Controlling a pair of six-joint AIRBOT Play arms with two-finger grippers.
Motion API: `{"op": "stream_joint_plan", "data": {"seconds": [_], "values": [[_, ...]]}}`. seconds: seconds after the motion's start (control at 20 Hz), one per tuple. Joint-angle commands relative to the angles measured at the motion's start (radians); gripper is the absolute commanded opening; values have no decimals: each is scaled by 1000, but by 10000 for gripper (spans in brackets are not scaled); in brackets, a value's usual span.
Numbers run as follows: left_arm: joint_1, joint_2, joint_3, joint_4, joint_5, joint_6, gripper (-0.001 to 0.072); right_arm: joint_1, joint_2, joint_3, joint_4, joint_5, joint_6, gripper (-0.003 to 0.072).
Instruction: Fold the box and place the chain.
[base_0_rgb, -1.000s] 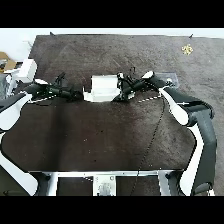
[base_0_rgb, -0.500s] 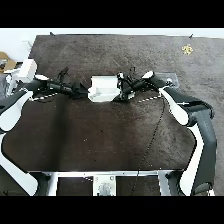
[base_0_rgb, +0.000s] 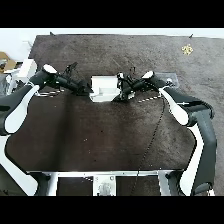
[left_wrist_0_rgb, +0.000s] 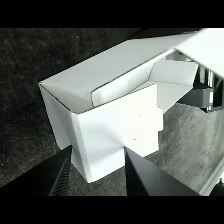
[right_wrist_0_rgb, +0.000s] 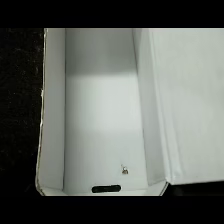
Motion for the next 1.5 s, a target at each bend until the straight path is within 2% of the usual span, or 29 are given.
{"op": "stream_joint_plan", "data": {"seconds": [0.0, 0.15, 0.4, 0.55, 0.85, 1.3, 1.45], "values": [[-29, 2, 42, 71, 19, -70, 351, 0, 0, 0, 0, 0, 0, 379], [-55, 2, 68, 136, 34, -138, 351, 0, 0, 0, 0, 0, 0, 379], [-117, 2, 115, 317, 51, -317, 351, 0, 0, 0, 0, 0, 0, 379], [-141, 2, 134, 347, 71, -357, 351, 0, 0, 0, 0, 0, 0, 379], [-179, 2, 135, 423, 101, -455, 351, 0, 0, 0, 0, 0, 0, 379], [-264, 2, 135, 692, 111, -692, 350, 0, 0, 0, 0, 0, 0, 379], [-295, -41, 223, 797, 23, -753, 350, 0, 0, 0, 0, 0, 0, 379]]}}
